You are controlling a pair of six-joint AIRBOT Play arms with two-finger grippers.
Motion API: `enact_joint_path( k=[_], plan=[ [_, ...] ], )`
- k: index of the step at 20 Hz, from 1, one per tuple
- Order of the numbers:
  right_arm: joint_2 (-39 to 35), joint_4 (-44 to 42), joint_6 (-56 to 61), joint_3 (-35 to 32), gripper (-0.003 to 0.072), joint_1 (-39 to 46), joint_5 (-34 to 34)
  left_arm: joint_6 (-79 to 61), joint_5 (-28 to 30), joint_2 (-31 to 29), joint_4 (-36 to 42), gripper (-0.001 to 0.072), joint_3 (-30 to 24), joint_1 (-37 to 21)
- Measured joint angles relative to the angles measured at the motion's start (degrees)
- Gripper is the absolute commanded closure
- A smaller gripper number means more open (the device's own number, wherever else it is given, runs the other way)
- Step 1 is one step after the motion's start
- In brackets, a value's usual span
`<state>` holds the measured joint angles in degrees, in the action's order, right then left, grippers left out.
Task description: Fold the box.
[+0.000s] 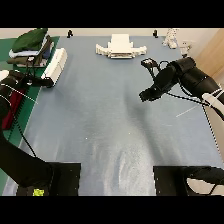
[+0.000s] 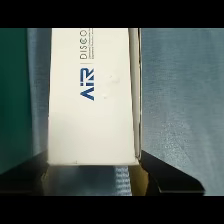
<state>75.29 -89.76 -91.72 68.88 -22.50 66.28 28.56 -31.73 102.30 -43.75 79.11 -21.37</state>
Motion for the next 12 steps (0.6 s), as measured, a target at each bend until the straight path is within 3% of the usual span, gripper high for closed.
enact_joint_path(
  k=[12],
  plan=[
    [-0.02,0.02,-0.02,0.0,0.0666,0.0,0.0,2.8,-0.31,4.04,0.02,0.0208,4.72,1.25]
  ],
)
